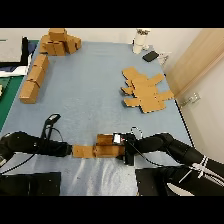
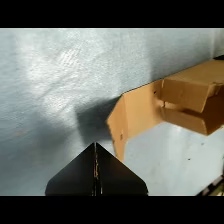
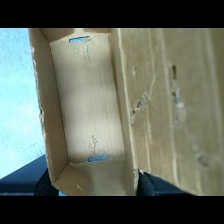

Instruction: Fold the box.

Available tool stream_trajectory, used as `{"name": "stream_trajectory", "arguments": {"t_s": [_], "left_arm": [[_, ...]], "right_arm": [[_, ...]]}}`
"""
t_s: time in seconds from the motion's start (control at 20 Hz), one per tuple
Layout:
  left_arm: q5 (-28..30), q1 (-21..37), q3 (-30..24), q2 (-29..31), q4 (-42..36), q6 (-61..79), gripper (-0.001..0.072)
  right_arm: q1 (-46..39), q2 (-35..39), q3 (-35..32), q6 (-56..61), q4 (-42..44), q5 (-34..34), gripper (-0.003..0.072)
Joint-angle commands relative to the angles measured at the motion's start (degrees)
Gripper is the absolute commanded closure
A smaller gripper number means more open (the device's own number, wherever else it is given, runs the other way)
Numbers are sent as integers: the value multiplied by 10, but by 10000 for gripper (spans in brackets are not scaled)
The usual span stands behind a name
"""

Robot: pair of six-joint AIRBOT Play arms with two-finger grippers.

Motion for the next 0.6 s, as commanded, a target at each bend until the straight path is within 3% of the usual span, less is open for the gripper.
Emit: {"name": "stream_trajectory", "arguments": {"t_s": [0.0, 0.2, 0.55], "left_arm": [[61, -66, -4, -69, -77, -4, 698], [122, -137, -3, -90, -131, 0, 698], [131, -159, 17, -90, -160, 0, 698]], "right_arm": [[0, 0, 0, 0, 0, 0, 193], [0, 0, 0, 0, 0, 0, 193], [0, 0, 0, 0, 0, 0, 193]]}}
